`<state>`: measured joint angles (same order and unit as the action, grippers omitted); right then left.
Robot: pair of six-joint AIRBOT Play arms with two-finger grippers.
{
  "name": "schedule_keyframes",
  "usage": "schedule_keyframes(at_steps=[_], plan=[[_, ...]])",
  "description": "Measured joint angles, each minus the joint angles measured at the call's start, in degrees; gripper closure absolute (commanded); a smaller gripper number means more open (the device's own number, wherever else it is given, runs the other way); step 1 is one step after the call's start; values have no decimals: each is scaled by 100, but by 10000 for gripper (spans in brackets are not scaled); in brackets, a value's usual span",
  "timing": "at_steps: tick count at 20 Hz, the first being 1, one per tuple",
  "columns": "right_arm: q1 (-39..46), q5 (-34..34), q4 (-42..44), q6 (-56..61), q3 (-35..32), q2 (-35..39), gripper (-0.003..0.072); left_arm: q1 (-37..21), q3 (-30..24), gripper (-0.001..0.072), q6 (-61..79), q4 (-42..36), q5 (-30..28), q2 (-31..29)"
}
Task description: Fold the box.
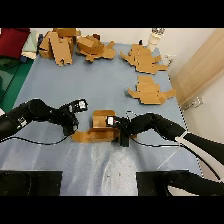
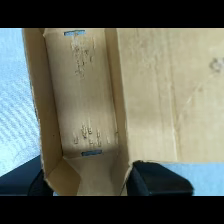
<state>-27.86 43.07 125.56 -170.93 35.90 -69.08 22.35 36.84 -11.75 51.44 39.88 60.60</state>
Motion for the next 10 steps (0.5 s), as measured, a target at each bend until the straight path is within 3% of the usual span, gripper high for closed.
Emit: schedule_keyframes(at_steps=[5, 6, 7, 8, 9, 10], plan=[[0, 7, 0, 0, 0, 0, 92, 13, -42, 694, -94, -282, -162, 31], [0, 9, 0, 2, 0, 0, 92, 13, -42, 586, -114, -293, -160, 39], [0, 11, 0, 0, 0, 0, 92, 20, -46, 315, -125, -306, -168, 46], [0, 11, 0, 0, 0, 0, 92, 20, -46, 103, -133, -319, -166, 48], [0, 11, 0, 0, 0, 0, 92, 20, -46, 53, -138, -328, -168, 50], [0, 13, 0, 0, 0, 0, 92, 20, -46, 52, -153, -330, -164, 52]])
